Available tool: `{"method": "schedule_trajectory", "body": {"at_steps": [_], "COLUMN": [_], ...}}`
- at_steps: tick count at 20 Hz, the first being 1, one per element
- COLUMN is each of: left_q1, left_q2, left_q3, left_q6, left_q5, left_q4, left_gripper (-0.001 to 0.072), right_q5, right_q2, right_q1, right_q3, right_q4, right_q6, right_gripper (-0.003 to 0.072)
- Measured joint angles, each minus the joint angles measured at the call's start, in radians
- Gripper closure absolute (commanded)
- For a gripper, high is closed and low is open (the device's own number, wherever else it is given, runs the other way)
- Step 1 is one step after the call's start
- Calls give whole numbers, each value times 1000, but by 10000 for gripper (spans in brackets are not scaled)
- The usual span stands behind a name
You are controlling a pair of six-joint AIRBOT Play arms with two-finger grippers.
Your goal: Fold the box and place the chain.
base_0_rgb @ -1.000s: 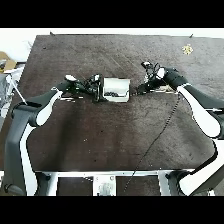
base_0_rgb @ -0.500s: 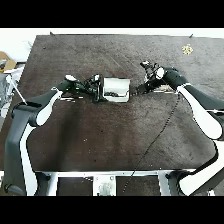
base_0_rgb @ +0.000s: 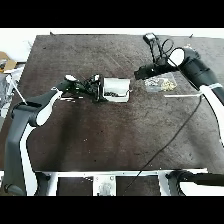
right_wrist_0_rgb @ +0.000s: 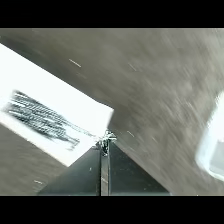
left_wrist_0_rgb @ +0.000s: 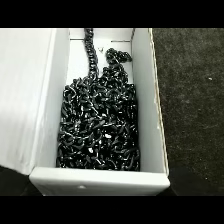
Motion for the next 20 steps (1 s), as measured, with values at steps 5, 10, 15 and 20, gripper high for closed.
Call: {"method": "schedule_trajectory", "body": {"at_steps": [5, 10, 15, 20], "left_q1": [0, 0, 0, 0], "left_q2": [0, 0, 0, 0], "left_q3": [0, 0, 0, 0], "left_q6": [0, 0, 0, 0], "left_q5": [0, 0, 0, 0], "left_q4": [0, 0, 0, 0], "left_gripper": [434, 434, 434, 434], "right_q5": [-89, -129, -140, -63], "right_q2": [22, -39, -63, -191], "right_q1": [116, 119, 26, -139], "right_q3": [-4, -33, -15, 79], "right_q4": [24, 5, 97, 380], "right_q6": [-13, -19, -109, -354], "right_gripper": [414, 312, 383, 470]}}
